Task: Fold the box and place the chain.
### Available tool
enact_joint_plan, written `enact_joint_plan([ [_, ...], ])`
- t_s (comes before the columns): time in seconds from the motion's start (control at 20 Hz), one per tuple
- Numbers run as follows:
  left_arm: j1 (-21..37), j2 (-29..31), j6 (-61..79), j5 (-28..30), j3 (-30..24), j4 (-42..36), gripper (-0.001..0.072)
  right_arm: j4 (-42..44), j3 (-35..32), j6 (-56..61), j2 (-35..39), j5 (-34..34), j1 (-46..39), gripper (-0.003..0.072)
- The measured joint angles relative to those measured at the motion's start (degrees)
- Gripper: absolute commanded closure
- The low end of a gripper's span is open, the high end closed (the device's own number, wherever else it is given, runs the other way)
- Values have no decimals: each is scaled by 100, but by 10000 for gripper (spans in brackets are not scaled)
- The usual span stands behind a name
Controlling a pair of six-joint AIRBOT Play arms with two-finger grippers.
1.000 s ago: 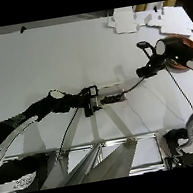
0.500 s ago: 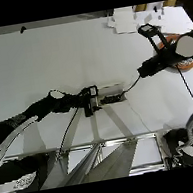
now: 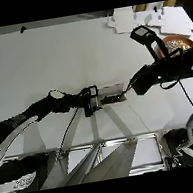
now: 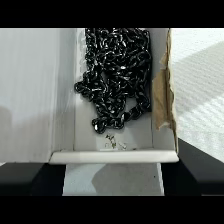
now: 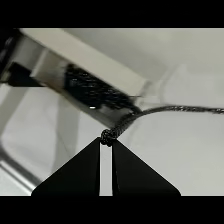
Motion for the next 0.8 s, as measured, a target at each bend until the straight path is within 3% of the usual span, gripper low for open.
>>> enact_joint_plan([
  [0.4, 0, 0, 2, 0, 0, 0, 540, 413, -92, 15, -52, -710, 608, 666],
  [0.7, 0, 0, 2, 0, 0, -2, 540, 396, -573, -238, -713, -1084, 664, 661],
  [0.8, 0, 0, 0, 0, 0, -2, 540, 348, -686, -437, -1051, -1180, 669, 524],
])
